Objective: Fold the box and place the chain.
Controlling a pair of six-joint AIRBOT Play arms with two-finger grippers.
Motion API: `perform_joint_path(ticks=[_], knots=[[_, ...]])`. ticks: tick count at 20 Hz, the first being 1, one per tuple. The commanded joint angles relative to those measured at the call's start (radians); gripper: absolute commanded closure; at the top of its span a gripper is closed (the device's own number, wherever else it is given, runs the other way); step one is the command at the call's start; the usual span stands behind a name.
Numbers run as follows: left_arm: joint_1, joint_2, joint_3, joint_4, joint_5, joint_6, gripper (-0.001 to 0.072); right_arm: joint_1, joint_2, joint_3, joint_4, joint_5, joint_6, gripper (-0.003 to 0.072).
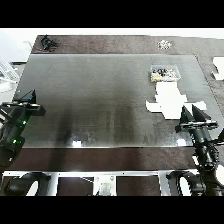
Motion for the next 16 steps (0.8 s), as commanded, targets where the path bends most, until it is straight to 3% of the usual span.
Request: perform_joint_path(ticks=[1, 7, 10, 12, 16], knots=[[0.0, 0.0, 0.001, 0.0, 0.0, 0.0, 0.069, 0.001, 0.0, 0.0, 0.0, 0.0, 0.0, 0.0319], [0.0, 0.0, 0.001, 0.0, 0.0, 0.0, 0.069, 0.0, 0.0, 0.007, 0.0, 0.06, -0.037, 0.0318], [0.0, 0.0, 0.001, 0.0, 0.0, 0.0, 0.069, -0.001, -0.029, 0.061, 0.0, -0.119, -0.035, 0.0294], [0.0, 0.0, 0.001, 0.0, 0.0, 0.0, 0.069, -0.001, -0.119, 0.127, -0.016, -0.219, -0.071, 0.0294], [0.0, 0.0, 0.001, 0.0, 0.001, 0.0, 0.069, -0.013, -0.468, 0.32, -0.018, -0.212, -0.114, 0.0296]])
